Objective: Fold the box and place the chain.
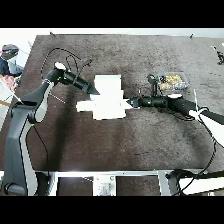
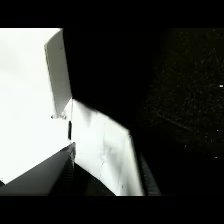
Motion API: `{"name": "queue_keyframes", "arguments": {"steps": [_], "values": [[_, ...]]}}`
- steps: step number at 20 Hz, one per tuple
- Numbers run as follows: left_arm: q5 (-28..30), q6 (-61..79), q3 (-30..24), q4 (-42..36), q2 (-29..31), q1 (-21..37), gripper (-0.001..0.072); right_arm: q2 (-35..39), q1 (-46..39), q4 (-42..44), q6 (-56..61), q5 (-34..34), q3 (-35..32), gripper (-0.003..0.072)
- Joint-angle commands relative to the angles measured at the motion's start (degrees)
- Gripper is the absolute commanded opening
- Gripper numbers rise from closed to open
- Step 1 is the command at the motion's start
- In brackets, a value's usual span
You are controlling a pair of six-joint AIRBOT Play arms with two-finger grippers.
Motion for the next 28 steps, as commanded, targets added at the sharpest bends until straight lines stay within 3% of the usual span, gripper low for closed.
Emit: {"name": "queue_keyframes", "arguments": {"steps": [1, 9, 15, 21, 28], "values": [[1.03, 10.84, 0.07, -0.57, 0.15, -0.07, 0.0008, 1.68, -1.33, 0.11, 0.07, 0.55, 0.07, 0.0409], [11.61, 26.99, 0.04, -0.7, 0.15, -0.07, 0.0009, 8.81, -7.52, 0.0, 0.04, 0.98, 0.04, 0.0409], [12.48, 34.34, 0.04, 0.39, 0.13, -0.07, 0.0009, 8.7, -7.39, -2.32, -0.72, 1.11, 0.04, 0.0408], [14.53, 34.6, -0.2, 7.58, 0.07, -0.07, 0.001, 7.93, -7.13, -2.36, -3.19, 0.83, 0.02, 0.0408], [14.27, 34.6, -0.2, 7.45, 0.07, -0.07, 0.0011, 7.13, -1.95, -2.29, -18.51, 0.83, 0.2, 0.0411]]}}
